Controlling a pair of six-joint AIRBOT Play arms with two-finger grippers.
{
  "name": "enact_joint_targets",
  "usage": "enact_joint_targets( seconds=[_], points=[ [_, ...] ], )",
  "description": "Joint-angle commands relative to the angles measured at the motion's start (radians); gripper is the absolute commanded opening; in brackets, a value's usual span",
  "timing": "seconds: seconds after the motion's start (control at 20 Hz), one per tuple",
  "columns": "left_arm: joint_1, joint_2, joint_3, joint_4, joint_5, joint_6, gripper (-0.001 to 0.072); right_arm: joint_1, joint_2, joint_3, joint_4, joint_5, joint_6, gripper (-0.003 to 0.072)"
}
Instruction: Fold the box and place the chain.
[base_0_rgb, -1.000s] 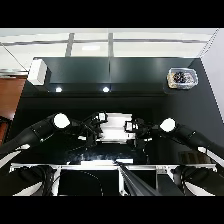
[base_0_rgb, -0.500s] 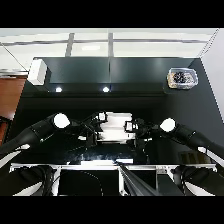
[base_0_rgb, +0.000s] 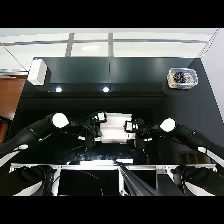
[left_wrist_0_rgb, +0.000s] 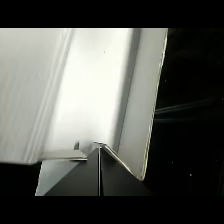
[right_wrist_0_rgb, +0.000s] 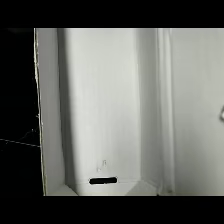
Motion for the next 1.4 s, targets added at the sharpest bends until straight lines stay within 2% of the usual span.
enact_joint_targets(
  seconds=[0.0, 0.1, 0.2, 0.4, 0.55, 0.65, 0.75, 0.9, 1.1, 1.2, 1.35],
  points=[
    [0.085, 0.072, 0.013, 0.256, -0.053, -0.303, 0.0027, 0.000, 0.000, 0.000, 0.000, 0.000, -0.001, 0.0429],
    [0.192, 0.156, 0.013, 0.385, -0.064, -0.492, 0.0027, 0.000, 0.000, 0.000, 0.000, 0.000, -0.001, 0.0429],
    [0.332, 0.217, 0.013, 0.385, -0.063, -0.663, 0.0028, 0.000, 0.000, 0.000, 0.000, 0.000, -0.001, 0.0429],
    [0.576, 0.199, -0.036, 0.306, -0.151, -1.085, 0.0029, 0.000, 0.000, 0.000, 0.000, 0.000, -0.001, 0.0429],
    [0.659, 0.146, -0.137, 0.093, -0.232, -1.124, 0.0029, 0.000, 0.000, 0.000, 0.000, 0.000, -0.001, 0.0429],
    [0.647, 0.103, -0.191, -0.049, -0.261, -1.009, 0.0029, 0.000, 0.000, 0.000, 0.000, 0.000, -0.001, 0.0429],
    [0.605, 0.059, -0.224, -0.113, -0.261, -0.977, 0.0029, 0.000, 0.000, 0.000, 0.000, 0.000, -0.001, 0.0429],
    [0.515, 0.004, -0.226, -0.164, -0.242, -0.900, 0.0029, 0.000, 0.000, 0.000, 0.000, 0.000, -0.001, 0.0429],
    [0.399, -0.030, -0.222, -0.322, -0.107, -0.795, 0.0029, 0.001, 0.000, 0.000, -0.001, 0.000, -0.001, 0.0429],
    [0.389, -0.030, -0.209, -0.380, -0.134, -0.700, 0.0029, 0.001, 0.000, 0.000, -0.001, 0.000, -0.001, 0.0429],
    [0.391, -0.029, -0.187, -0.383, -0.166, -0.615, 0.0029, 0.001, 0.000, 0.000, -0.001, 0.000, -0.001, 0.0429]
  ],
)
